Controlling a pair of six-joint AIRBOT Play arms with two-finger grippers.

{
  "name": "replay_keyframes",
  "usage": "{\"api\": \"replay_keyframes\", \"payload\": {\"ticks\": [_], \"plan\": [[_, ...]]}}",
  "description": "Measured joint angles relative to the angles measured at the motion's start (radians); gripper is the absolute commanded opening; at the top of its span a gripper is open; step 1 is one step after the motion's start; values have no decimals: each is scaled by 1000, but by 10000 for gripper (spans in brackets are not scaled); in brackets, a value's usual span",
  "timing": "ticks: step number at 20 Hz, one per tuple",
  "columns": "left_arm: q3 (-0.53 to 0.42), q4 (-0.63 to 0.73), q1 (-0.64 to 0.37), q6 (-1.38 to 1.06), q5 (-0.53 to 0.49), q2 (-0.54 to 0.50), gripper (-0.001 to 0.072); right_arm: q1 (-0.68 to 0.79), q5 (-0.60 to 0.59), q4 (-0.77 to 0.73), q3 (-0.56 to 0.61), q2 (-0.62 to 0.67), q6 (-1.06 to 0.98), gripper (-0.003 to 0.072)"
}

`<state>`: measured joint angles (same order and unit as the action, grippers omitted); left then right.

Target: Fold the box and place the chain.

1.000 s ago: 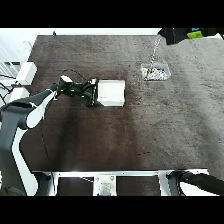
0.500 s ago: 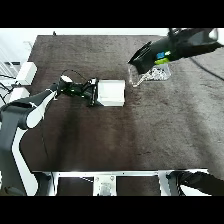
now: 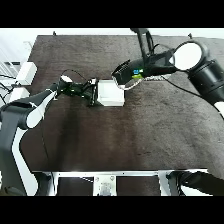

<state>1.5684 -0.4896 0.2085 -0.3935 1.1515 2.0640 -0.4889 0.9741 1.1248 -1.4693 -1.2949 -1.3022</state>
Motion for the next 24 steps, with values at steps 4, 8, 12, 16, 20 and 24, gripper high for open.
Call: {"api": "replay_keyframes", "payload": {"ticks": [4,8,12,16,20,24], "plan": [[0,0,0,0,0,0,624,-1,-87,-40,53,-68,1,6],[0,0,0,0,0,0,624,-2,-187,-77,111,-167,2,6],[0,0,0,0,0,0,624,-1,-255,-104,157,-270,2,136],[0,0,0,0,0,0,624,21,-299,-115,169,-295,3,413],[0,0,0,0,0,0,624,91,-279,-86,184,-203,4,413],[0,0,0,0,0,0,624,247,-288,-16,254,-121,-31,488]]}}
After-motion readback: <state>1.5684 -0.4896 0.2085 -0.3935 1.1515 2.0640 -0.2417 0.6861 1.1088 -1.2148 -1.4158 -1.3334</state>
